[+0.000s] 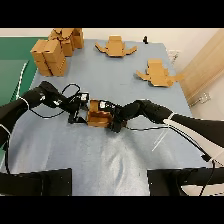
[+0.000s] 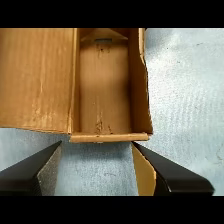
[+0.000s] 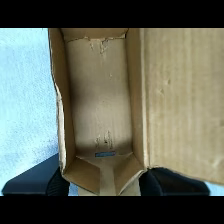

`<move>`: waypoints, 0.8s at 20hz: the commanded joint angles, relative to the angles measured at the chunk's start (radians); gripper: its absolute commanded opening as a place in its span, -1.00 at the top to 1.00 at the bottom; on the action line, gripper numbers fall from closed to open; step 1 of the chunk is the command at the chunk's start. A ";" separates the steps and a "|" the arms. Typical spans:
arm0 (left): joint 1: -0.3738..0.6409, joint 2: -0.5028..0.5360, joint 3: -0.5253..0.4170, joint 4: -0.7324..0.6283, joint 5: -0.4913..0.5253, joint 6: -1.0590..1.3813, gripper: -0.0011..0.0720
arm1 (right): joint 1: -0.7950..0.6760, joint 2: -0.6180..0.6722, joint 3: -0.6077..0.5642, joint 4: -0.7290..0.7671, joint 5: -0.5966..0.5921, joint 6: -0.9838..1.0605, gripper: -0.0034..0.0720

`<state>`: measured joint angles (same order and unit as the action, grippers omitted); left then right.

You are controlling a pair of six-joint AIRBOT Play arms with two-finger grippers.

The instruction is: Fold the box.

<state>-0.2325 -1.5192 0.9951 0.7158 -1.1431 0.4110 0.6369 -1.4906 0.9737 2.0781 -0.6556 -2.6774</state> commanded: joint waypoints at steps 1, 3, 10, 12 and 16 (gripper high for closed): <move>0.009 -0.001 0.002 0.035 -0.021 -0.015 -0.84 | 0.000 0.000 -0.001 -0.002 0.000 -0.001 0.88; 0.005 -0.001 0.002 -0.009 -0.033 -0.015 -0.84 | 0.000 0.000 -0.001 -0.002 0.000 -0.001 0.88; -0.056 -0.002 0.000 -0.013 -0.039 -0.072 -0.84 | 0.000 0.000 -0.001 -0.002 0.000 -0.001 0.88; -0.063 -0.001 0.000 -0.012 -0.004 -0.095 -0.84 | 0.000 0.000 -0.001 -0.002 0.000 -0.001 0.88; -0.063 -0.002 0.000 0.045 0.008 -0.124 0.50 | 0.000 0.000 -0.001 -0.002 0.000 -0.001 0.88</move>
<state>-0.2913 -1.5196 0.9955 0.7189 -1.1461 0.3099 0.6369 -1.4906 0.9737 2.0762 -0.6559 -2.6778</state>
